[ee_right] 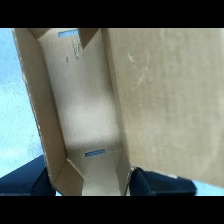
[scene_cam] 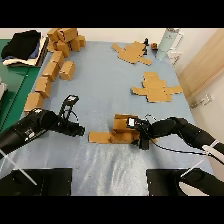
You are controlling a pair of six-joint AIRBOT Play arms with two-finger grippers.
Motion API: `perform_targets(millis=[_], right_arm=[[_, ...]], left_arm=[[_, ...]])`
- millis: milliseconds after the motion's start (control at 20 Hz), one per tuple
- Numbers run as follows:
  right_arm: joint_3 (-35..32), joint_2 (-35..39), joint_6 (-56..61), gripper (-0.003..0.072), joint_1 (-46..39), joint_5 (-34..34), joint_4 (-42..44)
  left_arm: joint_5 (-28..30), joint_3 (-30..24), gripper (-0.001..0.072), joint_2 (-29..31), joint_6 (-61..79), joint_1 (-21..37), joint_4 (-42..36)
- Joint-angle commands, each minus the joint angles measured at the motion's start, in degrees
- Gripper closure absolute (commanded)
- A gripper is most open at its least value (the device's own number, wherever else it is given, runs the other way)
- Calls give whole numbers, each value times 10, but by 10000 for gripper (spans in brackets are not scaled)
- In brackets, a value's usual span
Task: Fold the box.
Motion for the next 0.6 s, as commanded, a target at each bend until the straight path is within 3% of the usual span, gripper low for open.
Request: perform_targets(millis=[0,100,200,300,550], right_arm=[[0,0,0,179,0,2,0],[0,0,0,180,0,2,0],[0,0,0,180,0,2,0],[0,0,0,180,0,2,0],[0,0,0,179,0,2,0]], left_arm=[[12,-2,694,-59,-29,4,-89],[43,-2,695,-97,17,-21,-166],[73,-2,694,-118,26,-45,-196],[92,-2,695,-119,31,-66,-210],[90,5,695,-100,116,-102,-329]])
